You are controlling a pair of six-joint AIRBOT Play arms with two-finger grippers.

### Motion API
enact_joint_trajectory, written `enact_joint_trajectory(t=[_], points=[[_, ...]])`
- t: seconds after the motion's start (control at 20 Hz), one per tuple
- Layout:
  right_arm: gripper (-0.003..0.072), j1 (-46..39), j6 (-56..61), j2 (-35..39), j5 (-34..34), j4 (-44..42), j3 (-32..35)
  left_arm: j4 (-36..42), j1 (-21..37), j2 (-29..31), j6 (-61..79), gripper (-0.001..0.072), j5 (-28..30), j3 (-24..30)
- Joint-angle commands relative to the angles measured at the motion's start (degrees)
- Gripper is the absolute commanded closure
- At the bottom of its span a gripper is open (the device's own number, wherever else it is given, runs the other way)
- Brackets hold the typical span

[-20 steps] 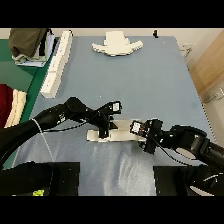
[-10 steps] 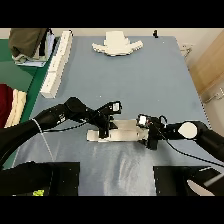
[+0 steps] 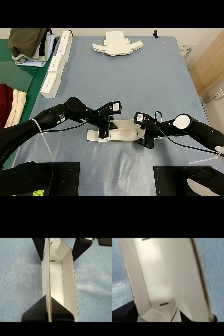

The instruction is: Fold the box.

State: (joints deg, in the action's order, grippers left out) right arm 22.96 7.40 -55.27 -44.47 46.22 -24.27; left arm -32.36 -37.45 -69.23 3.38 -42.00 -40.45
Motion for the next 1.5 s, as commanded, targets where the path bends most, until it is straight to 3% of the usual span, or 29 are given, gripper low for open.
enact_joint_trajectory(t=[0.0, 0.25, 0.6, 0.8, 0.9, 1.15, 1.25, 1.45], points=[[-0.0034, -0.2, -0.8, 0.4, -1.1, 0.1, -1.0, 0.0, 0.0, 0.0, 0.0, 0.0697, 0.0, 0.0], [-0.0034, -0.3, 0.6, 0.6, -5.3, 4.0, -0.9, 0.0, 0.0, 0.0, 0.0, 0.0697, 0.0, 0.0], [-0.0034, -5.8, -15.7, -2.9, -5.1, -7.8, -0.2, 0.0, 0.0, 0.0, 0.0, 0.0697, 0.0, 0.0], [-0.0034, -5.9, -18.0, -5.5, -4.5, -8.5, -0.2, 0.0, 0.0, 0.0, 0.0, 0.0697, 0.0, 0.0], [0.0025, -6.1, -17.9, -5.5, -4.6, -8.5, -0.2, 0.0, 0.0, 0.0, 0.0, 0.0697, 0.0, 0.0], [0.0025, -8.7, -17.9, -5.2, -5.6, -9.2, 0.0, 0.0, 0.0, 0.0, 0.0, 0.0697, 0.0, 0.0], [0.0081, -9.2, -17.9, -5.0, -6.7, -9.3, 0.0, 0.0, 0.0, 0.0, 0.0, 0.0697, 0.0, 0.0], [0.0085, -9.2, -17.9, -5.1, -6.7, -10.0, 0.1, 0.0, 0.0, 0.0, 0.0, 0.0697, 0.0, 0.0]])
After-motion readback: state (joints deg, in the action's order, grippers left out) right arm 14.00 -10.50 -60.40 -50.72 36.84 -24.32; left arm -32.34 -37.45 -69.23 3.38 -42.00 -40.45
